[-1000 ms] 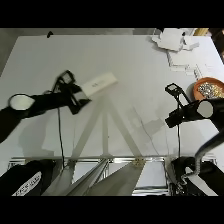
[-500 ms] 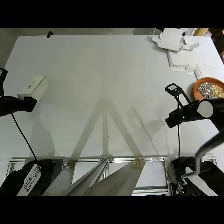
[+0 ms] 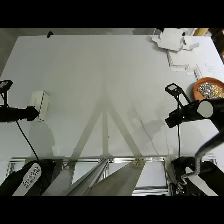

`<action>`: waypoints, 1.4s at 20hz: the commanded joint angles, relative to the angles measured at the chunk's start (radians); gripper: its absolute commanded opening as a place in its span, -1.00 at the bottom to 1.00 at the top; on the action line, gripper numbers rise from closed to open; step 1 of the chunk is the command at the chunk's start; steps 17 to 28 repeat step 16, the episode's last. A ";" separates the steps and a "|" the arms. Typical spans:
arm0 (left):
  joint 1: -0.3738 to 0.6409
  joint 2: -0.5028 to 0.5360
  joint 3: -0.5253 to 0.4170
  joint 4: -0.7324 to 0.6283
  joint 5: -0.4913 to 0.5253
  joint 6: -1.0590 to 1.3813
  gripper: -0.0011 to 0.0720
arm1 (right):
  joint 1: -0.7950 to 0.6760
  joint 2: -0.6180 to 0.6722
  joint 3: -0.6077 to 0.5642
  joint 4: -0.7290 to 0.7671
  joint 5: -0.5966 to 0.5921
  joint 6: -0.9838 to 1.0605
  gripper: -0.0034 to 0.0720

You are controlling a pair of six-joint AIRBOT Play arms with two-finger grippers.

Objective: Fold the box and place the chain.

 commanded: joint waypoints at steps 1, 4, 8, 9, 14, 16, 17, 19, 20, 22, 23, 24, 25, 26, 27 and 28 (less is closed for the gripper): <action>0.003 0.006 0.000 0.014 -0.037 -0.008 0.93 | -0.001 0.000 0.000 0.000 0.000 0.000 -0.86; 0.000 0.087 0.000 0.014 -0.065 -0.010 0.93 | -0.001 0.000 0.000 0.000 0.000 0.000 -0.86; -0.056 0.256 0.000 0.016 -0.089 -0.010 0.92 | -0.001 0.000 0.000 0.000 0.000 0.000 -0.86; -0.068 0.290 0.000 0.016 -0.089 -0.010 0.92 | -0.001 0.000 0.000 0.000 0.000 0.000 -0.86; -0.085 0.360 0.000 0.016 -0.088 -0.010 0.92 | -0.001 0.000 0.000 0.000 0.000 0.000 -0.86; -0.085 0.357 0.000 0.016 -0.080 -0.010 0.92 | -0.001 0.000 0.000 0.000 0.000 0.000 -0.86; -0.085 0.357 0.000 0.016 -0.080 -0.010 0.92 | -0.001 0.000 0.000 0.000 0.000 0.000 -0.86; -0.085 0.357 0.000 0.016 -0.080 -0.010 0.92 | -0.001 0.000 0.000 0.000 0.000 0.000 -0.86; -0.085 0.357 0.000 0.016 -0.080 -0.010 0.92 | -0.001 0.000 0.000 0.000 0.000 0.000 -0.86; -0.085 0.357 0.000 0.016 -0.080 -0.010 0.92 | -0.001 0.000 0.000 0.000 0.000 0.000 -0.86; -0.085 0.357 0.000 0.016 -0.080 -0.010 0.92 | -0.001 0.000 0.000 0.000 0.000 0.000 -0.86; -0.085 0.357 0.000 0.016 -0.080 -0.010 0.92 | -0.001 0.000 0.000 0.000 0.000 0.000 -0.86; -0.085 0.357 0.000 0.016 -0.080 -0.010 0.92 | -0.001 0.000 0.000 0.000 0.000 0.000 -0.86; -0.085 0.357 0.000 0.016 -0.080 -0.010 0.92 | -0.001 0.000 0.000 0.000 0.000 0.000 -0.86; -0.085 0.357 0.000 0.016 -0.080 -0.010 0.92 | -0.001 0.000 0.000 0.000 0.000 0.000 -0.86; -0.085 0.357 0.000 0.016 -0.080 -0.010 0.92 | -0.001 0.000 0.000 0.000 0.000 0.000 -0.86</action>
